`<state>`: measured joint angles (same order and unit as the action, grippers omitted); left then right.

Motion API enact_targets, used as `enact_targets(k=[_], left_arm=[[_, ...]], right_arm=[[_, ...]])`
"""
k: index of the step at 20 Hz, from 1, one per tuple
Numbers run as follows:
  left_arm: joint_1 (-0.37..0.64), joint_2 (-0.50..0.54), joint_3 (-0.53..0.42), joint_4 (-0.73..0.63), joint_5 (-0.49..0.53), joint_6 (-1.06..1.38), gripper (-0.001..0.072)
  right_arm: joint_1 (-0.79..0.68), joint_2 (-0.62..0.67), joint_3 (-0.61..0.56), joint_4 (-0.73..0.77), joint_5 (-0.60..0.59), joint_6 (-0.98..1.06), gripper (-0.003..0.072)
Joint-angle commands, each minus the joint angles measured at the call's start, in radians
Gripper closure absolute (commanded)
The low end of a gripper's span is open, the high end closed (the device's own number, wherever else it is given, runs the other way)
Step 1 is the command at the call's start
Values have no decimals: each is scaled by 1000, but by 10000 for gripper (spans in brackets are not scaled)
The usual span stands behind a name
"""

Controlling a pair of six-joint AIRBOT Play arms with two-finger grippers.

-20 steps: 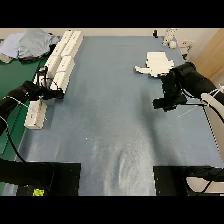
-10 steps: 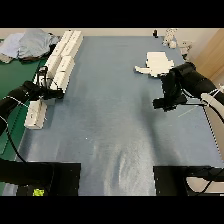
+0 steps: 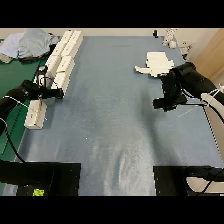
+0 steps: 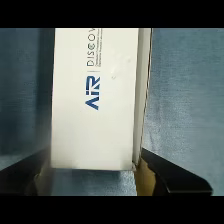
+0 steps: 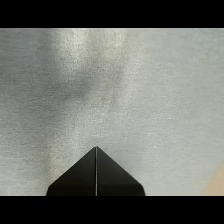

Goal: Fold the box.

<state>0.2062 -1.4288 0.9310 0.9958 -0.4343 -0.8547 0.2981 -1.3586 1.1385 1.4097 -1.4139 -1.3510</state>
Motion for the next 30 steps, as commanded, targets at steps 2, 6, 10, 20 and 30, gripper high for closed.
enact_targets(k=[2,6,10,20,30], left_arm=[[33,87,41,78,-181,-3,10],[51,200,155,108,-422,-7,10],[42,288,302,86,-643,-132,11],[-474,216,363,59,-752,-266,697],[-573,69,363,56,-751,-354,696]], right_arm=[[0,-1,1,0,0,0,684],[0,-1,1,0,0,0,684],[0,-1,1,0,0,0,684],[0,-1,1,0,1,0,684],[0,-1,1,0,1,0,684]])
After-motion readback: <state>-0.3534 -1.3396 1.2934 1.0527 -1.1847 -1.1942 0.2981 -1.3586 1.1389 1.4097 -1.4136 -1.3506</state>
